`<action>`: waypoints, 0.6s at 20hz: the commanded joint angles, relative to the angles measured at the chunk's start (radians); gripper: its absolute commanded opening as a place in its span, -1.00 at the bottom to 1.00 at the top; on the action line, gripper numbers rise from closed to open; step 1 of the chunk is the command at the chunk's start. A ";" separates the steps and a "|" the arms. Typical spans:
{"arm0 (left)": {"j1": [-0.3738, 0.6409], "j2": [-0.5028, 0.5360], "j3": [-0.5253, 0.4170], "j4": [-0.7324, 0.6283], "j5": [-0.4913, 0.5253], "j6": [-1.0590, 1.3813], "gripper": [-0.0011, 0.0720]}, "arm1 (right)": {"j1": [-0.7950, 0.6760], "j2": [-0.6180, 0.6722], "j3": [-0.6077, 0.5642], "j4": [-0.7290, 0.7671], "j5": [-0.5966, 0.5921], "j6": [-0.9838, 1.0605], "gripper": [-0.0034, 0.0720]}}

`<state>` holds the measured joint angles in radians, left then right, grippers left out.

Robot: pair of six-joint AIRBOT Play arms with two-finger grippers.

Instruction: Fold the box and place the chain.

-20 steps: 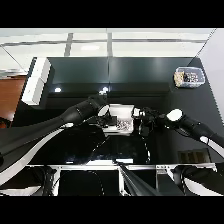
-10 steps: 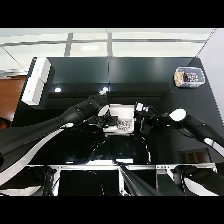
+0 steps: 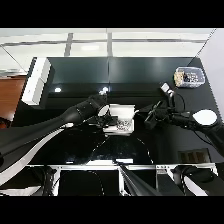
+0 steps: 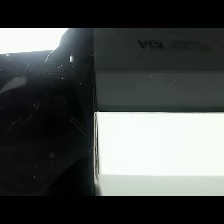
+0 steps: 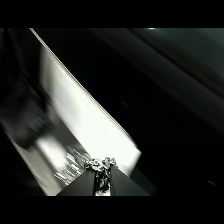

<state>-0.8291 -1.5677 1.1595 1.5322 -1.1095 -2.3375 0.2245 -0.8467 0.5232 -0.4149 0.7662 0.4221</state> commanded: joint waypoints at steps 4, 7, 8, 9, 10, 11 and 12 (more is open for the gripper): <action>0.000 0.000 0.000 0.000 0.000 0.000 -0.90 | 0.129 0.002 0.000 0.224 -0.019 0.054 -0.18; 0.000 0.000 0.000 0.000 0.000 0.000 -0.90 | 0.098 0.003 0.000 0.201 -0.040 0.058 -0.17; 0.000 0.000 0.000 0.000 0.000 0.000 -0.90 | 0.063 0.003 0.000 0.186 -0.031 0.061 -0.17; 0.000 0.000 0.000 0.000 0.001 0.000 -0.90 | 0.027 0.003 0.000 0.160 -0.013 0.065 -0.17; 0.000 0.000 0.000 0.000 0.002 0.000 -0.90 | -0.011 0.003 0.000 0.119 0.011 0.074 -0.18; 0.000 0.000 0.000 0.000 0.002 0.000 -0.90 | -0.052 0.003 0.000 0.074 0.042 0.086 -0.18; 0.000 0.000 0.000 0.000 0.002 0.000 -0.90 | -0.086 0.003 0.000 0.033 0.069 0.102 -0.18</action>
